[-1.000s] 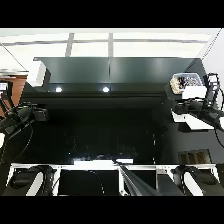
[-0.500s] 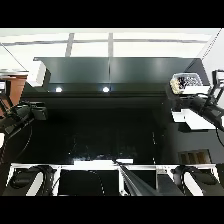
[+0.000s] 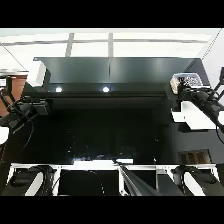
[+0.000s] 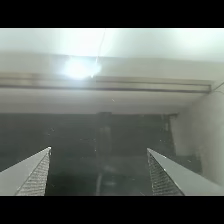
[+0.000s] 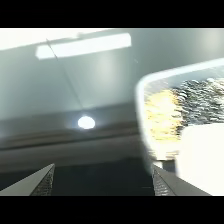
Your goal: Fold the box and place the chain.
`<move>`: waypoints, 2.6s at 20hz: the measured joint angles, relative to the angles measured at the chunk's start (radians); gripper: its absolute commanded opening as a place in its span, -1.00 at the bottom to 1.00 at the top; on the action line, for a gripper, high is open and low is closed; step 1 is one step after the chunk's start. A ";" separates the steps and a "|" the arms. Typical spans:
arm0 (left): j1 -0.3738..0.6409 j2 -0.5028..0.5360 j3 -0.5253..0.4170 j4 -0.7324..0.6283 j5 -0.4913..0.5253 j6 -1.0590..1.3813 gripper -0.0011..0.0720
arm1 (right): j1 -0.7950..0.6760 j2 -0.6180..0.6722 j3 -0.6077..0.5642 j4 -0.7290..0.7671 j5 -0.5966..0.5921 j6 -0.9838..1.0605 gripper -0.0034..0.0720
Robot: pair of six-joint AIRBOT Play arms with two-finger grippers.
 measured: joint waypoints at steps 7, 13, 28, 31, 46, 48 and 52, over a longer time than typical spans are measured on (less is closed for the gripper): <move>0.000 -0.044 0.000 -0.037 0.006 -0.001 0.97 | -0.470 -0.294 0.313 -0.124 0.106 0.092 0.98; 0.000 -0.049 0.000 -0.043 0.008 0.000 0.97 | -0.744 -0.581 0.626 -0.281 0.606 0.054 0.98; 0.000 -0.049 0.000 -0.054 0.007 0.000 0.97 | -0.718 -0.762 0.727 -0.406 0.853 -0.156 -0.87; 0.000 -0.049 0.000 -0.055 0.007 0.000 0.97 | -0.708 -0.762 0.728 -0.401 0.903 -0.160 -0.87; -0.002 -0.050 0.000 -0.142 -0.107 0.003 0.97 | -0.478 -0.369 0.253 0.364 0.976 -0.328 -0.87; -0.016 -0.053 0.000 -0.201 -0.125 0.029 0.97 | -0.388 -0.256 0.098 0.434 0.884 -0.353 -0.87; -0.084 -0.118 0.013 -0.351 -0.164 0.122 0.96 | -0.147 -0.080 -0.172 0.571 0.712 -0.375 -0.87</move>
